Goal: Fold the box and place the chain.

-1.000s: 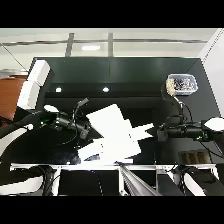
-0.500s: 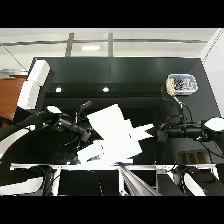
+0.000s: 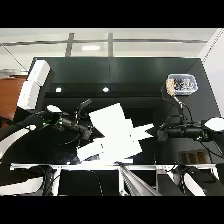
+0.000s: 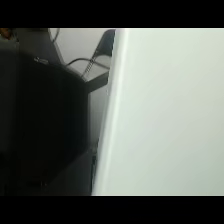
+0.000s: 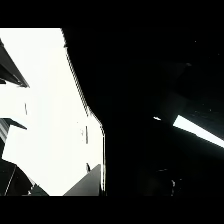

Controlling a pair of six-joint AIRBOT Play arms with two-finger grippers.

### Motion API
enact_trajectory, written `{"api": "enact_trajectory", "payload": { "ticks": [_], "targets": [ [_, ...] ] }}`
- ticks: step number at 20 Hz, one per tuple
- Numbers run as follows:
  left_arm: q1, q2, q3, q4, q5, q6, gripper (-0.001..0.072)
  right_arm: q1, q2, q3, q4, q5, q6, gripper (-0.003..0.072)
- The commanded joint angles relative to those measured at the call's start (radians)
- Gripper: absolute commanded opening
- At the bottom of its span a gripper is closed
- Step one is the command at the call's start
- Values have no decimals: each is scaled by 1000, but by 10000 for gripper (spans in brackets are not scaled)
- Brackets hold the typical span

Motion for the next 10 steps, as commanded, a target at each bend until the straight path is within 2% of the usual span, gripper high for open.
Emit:
{"api": "enact_trajectory", "payload": {
  "ticks": [1,5,6,9,10],
  "targets": [
    [0,0,0,-19,3,1,107,1,0,0,0,2,-2,28],
    [0,0,1,-9,45,3,100,1,0,0,0,2,-3,28],
    [0,0,1,-9,50,5,28,1,0,0,0,2,-2,29],
    [-1,0,1,0,41,24,26,1,0,0,-1,2,1,29],
    [-1,3,1,4,32,61,25,1,0,0,-2,0,4,139]
  ]
}}
